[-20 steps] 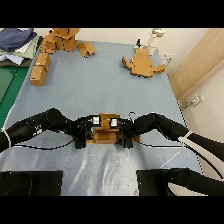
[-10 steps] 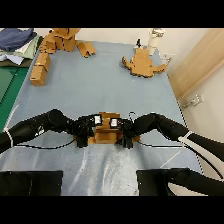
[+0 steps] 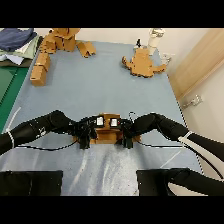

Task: Fold the box.

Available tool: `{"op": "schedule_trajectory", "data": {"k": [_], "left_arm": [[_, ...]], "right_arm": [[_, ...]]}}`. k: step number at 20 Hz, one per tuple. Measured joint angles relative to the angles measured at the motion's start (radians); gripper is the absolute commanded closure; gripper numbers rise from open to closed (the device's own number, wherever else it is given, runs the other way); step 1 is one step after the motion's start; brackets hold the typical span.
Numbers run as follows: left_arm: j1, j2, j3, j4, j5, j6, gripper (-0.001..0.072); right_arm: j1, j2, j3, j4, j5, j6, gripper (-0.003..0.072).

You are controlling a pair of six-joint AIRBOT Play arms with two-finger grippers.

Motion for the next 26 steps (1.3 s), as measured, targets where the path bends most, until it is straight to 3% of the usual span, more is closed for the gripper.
{"op": "schedule_trajectory", "data": {"k": [1,2,3,4,11,13,14,15,20,26], "left_arm": [[0.000,0.000,0.000,-0.005,0.001,0.006,0.0663],[0.000,-0.001,0.000,-0.012,0.004,0.010,0.0569],[0.000,-0.001,0.000,-0.015,0.005,0.013,0.0341],[0.000,-0.001,0.000,-0.018,0.008,0.014,0.0208],[0.000,-0.001,0.000,-0.051,0.009,0.020,0.0205],[0.000,-0.001,0.000,-0.055,0.009,0.020,0.0210],[0.000,-0.001,0.000,-0.055,0.009,0.020,0.0398],[0.000,-0.001,0.000,-0.051,0.009,0.018,0.0699],[0.000,0.030,0.000,0.166,-0.006,-0.168,0.0698],[0.016,0.207,-0.001,0.533,-0.024,-0.676,0.0698]], "right_arm": [[0.000,0.000,0.000,0.000,0.000,0.000,0.0184],[0.000,0.000,0.000,0.000,0.000,0.000,0.0184],[0.000,0.000,0.000,0.000,0.000,0.000,0.0184],[0.000,0.000,0.000,0.000,0.000,0.000,0.0184],[0.000,0.000,0.000,0.000,0.000,0.000,0.0184],[0.000,0.000,0.000,0.000,0.001,0.000,0.0184],[0.000,0.000,0.000,0.000,0.001,0.000,0.0184],[0.000,0.000,0.000,0.000,0.001,0.000,0.0184],[0.000,0.000,0.000,0.001,0.002,0.001,0.0184],[0.000,0.000,0.000,0.001,0.002,0.000,0.0184]]}}
